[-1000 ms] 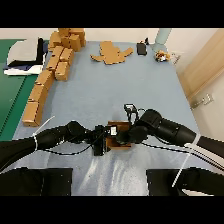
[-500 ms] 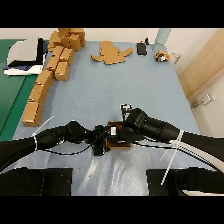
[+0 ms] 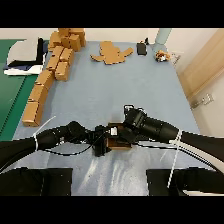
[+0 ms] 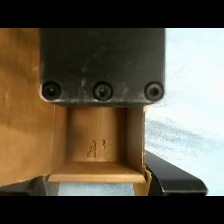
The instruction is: Fold the box.
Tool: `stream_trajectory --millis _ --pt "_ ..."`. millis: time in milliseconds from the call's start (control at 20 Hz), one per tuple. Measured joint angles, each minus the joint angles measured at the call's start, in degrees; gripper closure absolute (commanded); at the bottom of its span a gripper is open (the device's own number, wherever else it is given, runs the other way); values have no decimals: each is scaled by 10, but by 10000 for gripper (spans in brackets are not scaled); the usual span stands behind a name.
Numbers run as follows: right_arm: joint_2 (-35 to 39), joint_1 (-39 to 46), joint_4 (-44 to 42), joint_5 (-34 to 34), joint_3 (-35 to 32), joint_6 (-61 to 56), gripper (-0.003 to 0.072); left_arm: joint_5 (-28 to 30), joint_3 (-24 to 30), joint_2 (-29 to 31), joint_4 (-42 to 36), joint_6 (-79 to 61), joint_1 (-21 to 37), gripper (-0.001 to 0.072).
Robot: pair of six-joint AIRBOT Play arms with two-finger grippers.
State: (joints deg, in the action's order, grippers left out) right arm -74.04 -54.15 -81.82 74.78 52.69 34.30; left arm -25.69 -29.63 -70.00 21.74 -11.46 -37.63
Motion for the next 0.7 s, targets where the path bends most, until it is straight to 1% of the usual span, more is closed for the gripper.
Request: stream_trajectory --millis 50,150,200,500,600,700 --pt "0 0 3 2 0 0 669 0 0 0 0 0 0 194" --pt "-1 0 11 15 -1 2 285 -1 -1 0 -1 -2 0 194" --pt "-1 2 15 24 -2 3 279 -1 -1 0 -1 -1 0 194" --pt "-1 1 -5 15 -1 5 280 2 -1 0 1 -1 1 194" --pt "-1 1 -16 7 -1 7 293 2 -1 0 1 -1 1 194" --pt "-1 1 -22 1 -1 7 475 1 -1 0 1 -1 1 194"
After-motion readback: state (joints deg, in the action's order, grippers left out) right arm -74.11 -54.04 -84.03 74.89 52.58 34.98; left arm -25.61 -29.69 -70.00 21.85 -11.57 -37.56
